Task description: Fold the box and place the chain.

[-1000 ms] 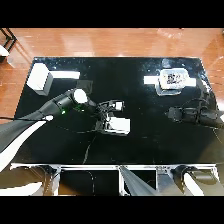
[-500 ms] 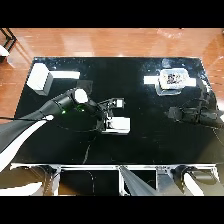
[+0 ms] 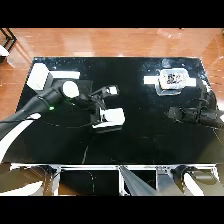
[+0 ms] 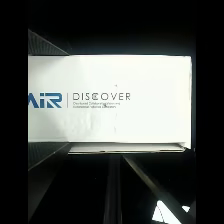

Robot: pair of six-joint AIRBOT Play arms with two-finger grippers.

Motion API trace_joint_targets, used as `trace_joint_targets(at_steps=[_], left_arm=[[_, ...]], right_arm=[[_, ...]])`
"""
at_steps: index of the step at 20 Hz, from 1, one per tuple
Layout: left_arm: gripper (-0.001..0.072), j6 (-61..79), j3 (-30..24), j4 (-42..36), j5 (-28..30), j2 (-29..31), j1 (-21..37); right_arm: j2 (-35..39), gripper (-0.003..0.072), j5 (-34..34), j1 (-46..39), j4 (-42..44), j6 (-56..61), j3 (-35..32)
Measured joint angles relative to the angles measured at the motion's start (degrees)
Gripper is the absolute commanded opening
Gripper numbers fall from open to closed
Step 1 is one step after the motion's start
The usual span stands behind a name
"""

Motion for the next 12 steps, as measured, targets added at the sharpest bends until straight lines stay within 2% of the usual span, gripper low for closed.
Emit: trace_joint_targets(at_steps=[7,12], left_arm=[[0.0219,-12.7,-1.2,8.3,-10.9,7.8,15.2],[0.0218,-17.0,-4.9,13.3,-14.3,13.7,31.5]], right_arm=[[0.0,0.0021,0.0,0.0,-0.1,0.0,0.0],[0.0,0.0021,0.0,0.0,-0.1,-0.7,0.0]])
